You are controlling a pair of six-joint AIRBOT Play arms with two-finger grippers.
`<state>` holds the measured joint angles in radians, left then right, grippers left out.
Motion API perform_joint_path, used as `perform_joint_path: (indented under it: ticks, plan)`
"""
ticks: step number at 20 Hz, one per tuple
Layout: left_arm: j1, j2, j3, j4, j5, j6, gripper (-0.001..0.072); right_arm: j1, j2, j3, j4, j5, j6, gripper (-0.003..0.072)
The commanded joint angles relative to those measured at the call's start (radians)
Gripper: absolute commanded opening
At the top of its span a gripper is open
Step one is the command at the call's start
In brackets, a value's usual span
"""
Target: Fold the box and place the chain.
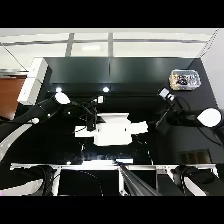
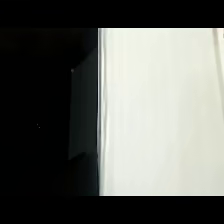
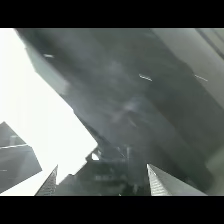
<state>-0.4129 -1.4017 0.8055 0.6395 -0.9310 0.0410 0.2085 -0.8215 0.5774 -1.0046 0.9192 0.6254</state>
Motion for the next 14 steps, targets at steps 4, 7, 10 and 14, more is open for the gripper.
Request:
perform_joint_path:
  ticks: [4,7,10,14]
  plan:
    - [-0.001,0.0,-0.008,0.082,0.024,0.038,0.0023,0.158,-0.001,-0.133,0.141,-0.163,-0.152,0.0635]
    - [-0.002,0.0,-0.008,0.082,0.031,0.037,0.0023,0.222,-0.001,-0.161,0.14,-0.22,-0.155,0.0635]
    - [-0.01,-0.002,-0.013,0.083,0.043,0.037,0.0023,0.251,-0.006,-0.168,0.138,-0.228,-0.167,0.0635]
    - [-0.022,-0.002,-0.016,0.088,0.043,0.034,0.0024,0.294,-0.038,-0.173,0.135,-0.229,-0.274,0.0635]
